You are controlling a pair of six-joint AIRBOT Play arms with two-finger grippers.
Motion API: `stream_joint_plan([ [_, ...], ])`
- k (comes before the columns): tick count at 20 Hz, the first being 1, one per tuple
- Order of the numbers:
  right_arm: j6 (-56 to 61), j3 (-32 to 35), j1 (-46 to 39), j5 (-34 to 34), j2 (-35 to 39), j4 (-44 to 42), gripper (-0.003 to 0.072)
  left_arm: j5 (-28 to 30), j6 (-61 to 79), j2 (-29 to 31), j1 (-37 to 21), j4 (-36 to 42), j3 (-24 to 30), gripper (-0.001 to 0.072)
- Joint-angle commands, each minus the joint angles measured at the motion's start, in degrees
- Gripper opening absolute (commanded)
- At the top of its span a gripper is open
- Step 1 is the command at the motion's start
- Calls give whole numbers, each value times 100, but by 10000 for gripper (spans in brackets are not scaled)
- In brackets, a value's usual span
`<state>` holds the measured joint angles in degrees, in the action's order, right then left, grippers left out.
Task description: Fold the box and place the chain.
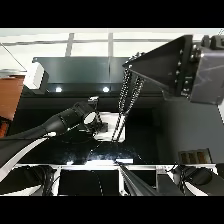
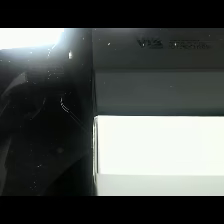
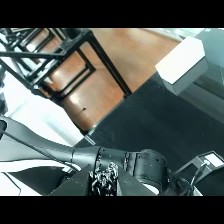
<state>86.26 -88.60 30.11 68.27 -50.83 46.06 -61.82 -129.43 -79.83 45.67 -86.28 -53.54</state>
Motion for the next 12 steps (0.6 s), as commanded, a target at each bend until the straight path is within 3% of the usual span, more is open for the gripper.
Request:
stream_joint_plan([
  [1,-13,0,2,-76,-52,-81,21,7,2,0,2,0,2,27],
  [12,-9,31,2,-103,-262,131,21,2,2,0,2,0,2,27],
])
